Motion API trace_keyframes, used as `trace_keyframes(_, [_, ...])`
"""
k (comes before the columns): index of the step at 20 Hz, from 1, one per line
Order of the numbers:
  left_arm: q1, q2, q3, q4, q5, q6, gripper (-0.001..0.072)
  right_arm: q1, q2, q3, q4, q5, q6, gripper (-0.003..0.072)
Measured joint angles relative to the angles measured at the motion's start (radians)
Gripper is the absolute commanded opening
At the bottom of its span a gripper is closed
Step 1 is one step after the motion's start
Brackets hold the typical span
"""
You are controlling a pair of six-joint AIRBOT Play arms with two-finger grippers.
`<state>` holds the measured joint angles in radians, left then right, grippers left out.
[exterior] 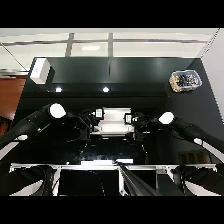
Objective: Fold the box and place the chain.
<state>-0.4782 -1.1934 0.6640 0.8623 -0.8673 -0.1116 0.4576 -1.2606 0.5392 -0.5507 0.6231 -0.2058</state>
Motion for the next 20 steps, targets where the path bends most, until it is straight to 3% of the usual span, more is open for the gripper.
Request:
trace_keyframes(11, [-0.008, -0.02, 0.0, -0.063, 0.045, 0.011, 0.0235, 0.0, 0.0, 0.0, 0.0, 0.0, 0.0, 0.0242])
trace_keyframes(18, [-0.042, -0.075, 0.0, -0.201, 0.072, 0.032, 0.0116, 0.0, 0.0, 0.0, 0.0, 0.0, 0.0, 0.0242])
trace_keyframes(19, [-0.044, -0.077, 0.0, -0.204, 0.072, 0.034, 0.0121, 0.0, 0.0, 0.0, 0.0, 0.0, 0.0, 0.0242])
trace_keyframes(20, [-0.045, -0.08, 0.0, -0.207, 0.074, 0.037, 0.0249, 0.0, 0.0, 0.0, 0.0, 0.0, 0.0, 0.0242])
